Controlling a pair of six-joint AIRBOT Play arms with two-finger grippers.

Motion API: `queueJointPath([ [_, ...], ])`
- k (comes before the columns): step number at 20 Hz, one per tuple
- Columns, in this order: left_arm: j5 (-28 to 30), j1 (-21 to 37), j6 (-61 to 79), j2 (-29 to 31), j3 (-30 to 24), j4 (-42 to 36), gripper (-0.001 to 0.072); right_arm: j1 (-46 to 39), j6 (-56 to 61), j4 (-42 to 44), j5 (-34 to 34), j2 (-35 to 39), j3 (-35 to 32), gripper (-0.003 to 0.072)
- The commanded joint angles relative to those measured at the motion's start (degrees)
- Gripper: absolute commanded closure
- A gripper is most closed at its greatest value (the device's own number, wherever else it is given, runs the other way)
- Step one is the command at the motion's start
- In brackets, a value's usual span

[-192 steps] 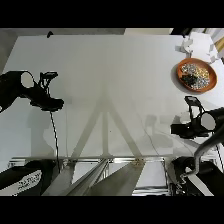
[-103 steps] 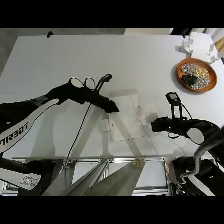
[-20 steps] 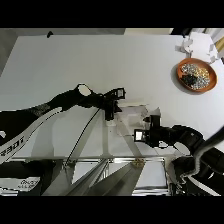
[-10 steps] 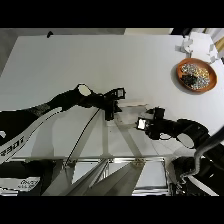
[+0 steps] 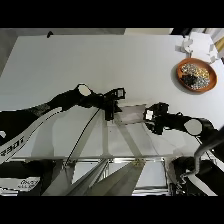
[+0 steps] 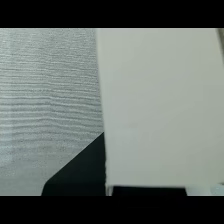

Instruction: Fold the box and place the chain.

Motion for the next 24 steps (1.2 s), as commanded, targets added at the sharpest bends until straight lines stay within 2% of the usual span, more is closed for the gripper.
queueJointPath([
  [1, 0.0, 0.0, 0.0, 0.0, 0.0, 0.0, 0.0698, -3.6, -14.3, 10.6, 1.4, -3.2, 0.0, 0.0002],
  [8, 0.0, 0.0, 0.0, 0.0, 0.0, 0.0, 0.0698, -9.8, -23.2, 16.3, 6.1, -6.7, 1.9, 0.0002],
  [14, 0.0, 0.0, 0.0, 0.0, 0.0, 0.0, 0.0698, -11.4, -25.1, 16.8, 14.1, -15.7, 8.2, 0.0002],
  [20, 0.0, 0.0, 0.0, 0.0, 0.0, 0.0, 0.0698, -11.4, -25.1, 17.1, 16.3, -20.3, 9.6, 0.0002],
  [24, 0.0, 0.0, 0.0, 0.0, 0.0, 0.0, 0.0698, -11.4, -25.1, 17.2, 15.2, -21.6, 9.6, 0.0002],
])
